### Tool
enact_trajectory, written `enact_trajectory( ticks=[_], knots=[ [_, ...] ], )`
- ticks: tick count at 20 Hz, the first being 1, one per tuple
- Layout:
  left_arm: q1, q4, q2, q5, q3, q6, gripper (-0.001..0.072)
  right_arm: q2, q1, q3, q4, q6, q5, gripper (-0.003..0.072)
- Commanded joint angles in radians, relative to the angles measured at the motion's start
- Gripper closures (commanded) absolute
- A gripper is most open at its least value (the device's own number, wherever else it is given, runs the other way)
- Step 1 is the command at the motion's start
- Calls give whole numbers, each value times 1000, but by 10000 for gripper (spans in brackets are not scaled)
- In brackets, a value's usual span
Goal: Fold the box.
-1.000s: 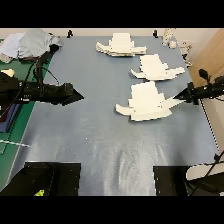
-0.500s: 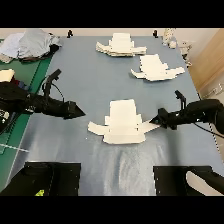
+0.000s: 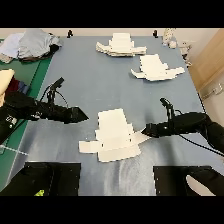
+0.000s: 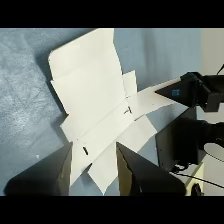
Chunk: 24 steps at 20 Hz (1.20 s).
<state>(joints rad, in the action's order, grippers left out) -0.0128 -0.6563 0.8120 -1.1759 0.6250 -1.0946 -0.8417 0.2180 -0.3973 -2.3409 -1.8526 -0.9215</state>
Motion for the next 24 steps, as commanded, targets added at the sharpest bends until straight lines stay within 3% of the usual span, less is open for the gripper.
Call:
enact_trajectory(
  ticks=[1, 6, 12, 17, 24],
  knots=[
    [0, 0, 37, 26, -6, 8, 352, 94, 88, 34, 9, -16, 80, 685],
    [0, 17, 201, 39, -6, 65, 353, 267, 127, 152, 6, 37, 189, 685],
    [-2, 218, 469, 61, 12, 273, 353, 278, 127, 167, 6, 39, 179, 685],
    [-76, 282, 664, -11, 114, 350, 354, 278, 127, 167, 2, 39, 169, 684],
    [-162, 261, 731, -104, 198, 435, 355, 278, 127, 167, 3, 39, 161, 685]
  ],
)
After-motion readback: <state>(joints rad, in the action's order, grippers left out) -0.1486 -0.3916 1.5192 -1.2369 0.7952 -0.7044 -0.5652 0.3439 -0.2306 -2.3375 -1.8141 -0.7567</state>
